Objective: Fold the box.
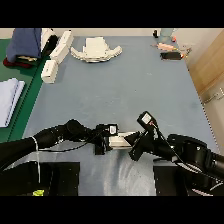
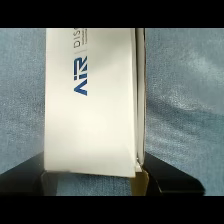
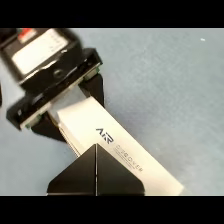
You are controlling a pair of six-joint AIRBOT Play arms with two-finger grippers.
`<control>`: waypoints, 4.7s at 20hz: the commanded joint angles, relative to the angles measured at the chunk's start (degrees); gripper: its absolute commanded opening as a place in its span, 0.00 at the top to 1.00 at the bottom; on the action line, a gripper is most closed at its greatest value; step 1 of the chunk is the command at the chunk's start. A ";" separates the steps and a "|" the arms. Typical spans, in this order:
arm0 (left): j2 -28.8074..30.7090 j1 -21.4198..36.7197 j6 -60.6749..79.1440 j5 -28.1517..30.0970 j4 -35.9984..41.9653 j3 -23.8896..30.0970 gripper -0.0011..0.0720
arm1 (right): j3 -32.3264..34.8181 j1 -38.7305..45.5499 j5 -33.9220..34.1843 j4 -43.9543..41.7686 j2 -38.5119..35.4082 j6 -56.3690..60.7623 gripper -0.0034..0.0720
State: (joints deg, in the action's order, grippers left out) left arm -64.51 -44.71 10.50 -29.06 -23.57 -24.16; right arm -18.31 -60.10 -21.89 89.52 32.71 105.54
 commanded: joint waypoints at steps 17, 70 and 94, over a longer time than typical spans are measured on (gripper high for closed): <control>-0.02 0.04 0.00 0.04 -0.02 -0.07 0.28 | 13.25 -0.35 17.84 -3.48 0.55 18.56 0.96; 15.58 8.66 -40.59 -0.50 -21.81 -0.07 0.28 | -32.61 25.83 -56.37 13.42 29.46 16.98 0.95; -6.05 62.53 -68.30 2.89 -45.07 -21.24 0.28 | -32.57 25.83 -45.66 13.33 30.14 16.44 0.95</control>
State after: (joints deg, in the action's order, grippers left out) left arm -64.55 17.61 -62.76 -26.30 -73.67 -40.14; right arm -50.83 -34.30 -68.55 102.94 62.43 121.93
